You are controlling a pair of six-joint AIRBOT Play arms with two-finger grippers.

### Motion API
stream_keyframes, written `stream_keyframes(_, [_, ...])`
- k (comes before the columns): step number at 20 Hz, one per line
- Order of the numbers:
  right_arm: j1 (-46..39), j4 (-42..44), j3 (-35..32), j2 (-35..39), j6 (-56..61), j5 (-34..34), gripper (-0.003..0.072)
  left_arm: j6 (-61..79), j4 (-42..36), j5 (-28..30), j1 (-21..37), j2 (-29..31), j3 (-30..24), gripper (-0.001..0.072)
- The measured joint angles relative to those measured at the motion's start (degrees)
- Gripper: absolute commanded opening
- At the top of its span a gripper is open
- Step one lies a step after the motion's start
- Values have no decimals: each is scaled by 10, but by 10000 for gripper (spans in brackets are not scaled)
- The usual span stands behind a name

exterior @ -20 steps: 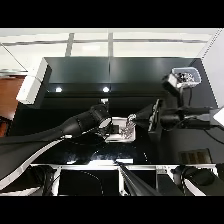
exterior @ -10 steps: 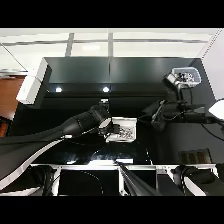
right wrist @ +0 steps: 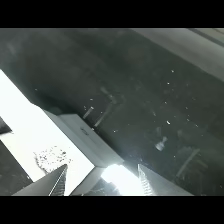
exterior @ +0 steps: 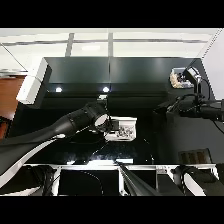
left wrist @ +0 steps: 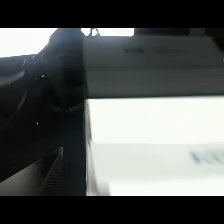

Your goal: Fold the box and place the chain.

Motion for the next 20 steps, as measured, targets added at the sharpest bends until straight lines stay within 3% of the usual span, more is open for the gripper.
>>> stream_keyframes(3, [-5, -2, 0, 0, 0, 2, 507, 90, -2, -36, 18, 42, -7, 513])
stream_keyframes(6, [-7, -4, 0, 0, 0, 2, 507, 230, -35, -76, 75, 93, -38, 513])
stream_keyframes(8, [-7, -5, 0, 0, 2, 2, 507, 383, -128, -74, 135, 134, -75, 513])
stream_keyframes(12, [-7, -5, 0, 0, 17, 2, 507, 706, -390, -69, 286, 188, -171, 540])
stream_keyframes(13, [-7, -5, 0, 0, 21, 2, 506, 774, -427, -60, 315, 193, -195, 720])
stream_keyframes(16, [-7, -5, 0, 0, 31, 2, 506, 961, -474, -27, 363, 199, -252, 717])
stream_keyframes(20, [-7, -4, 0, 0, 35, 3, 507, 1218, -499, 57, 353, 197, -299, 715])
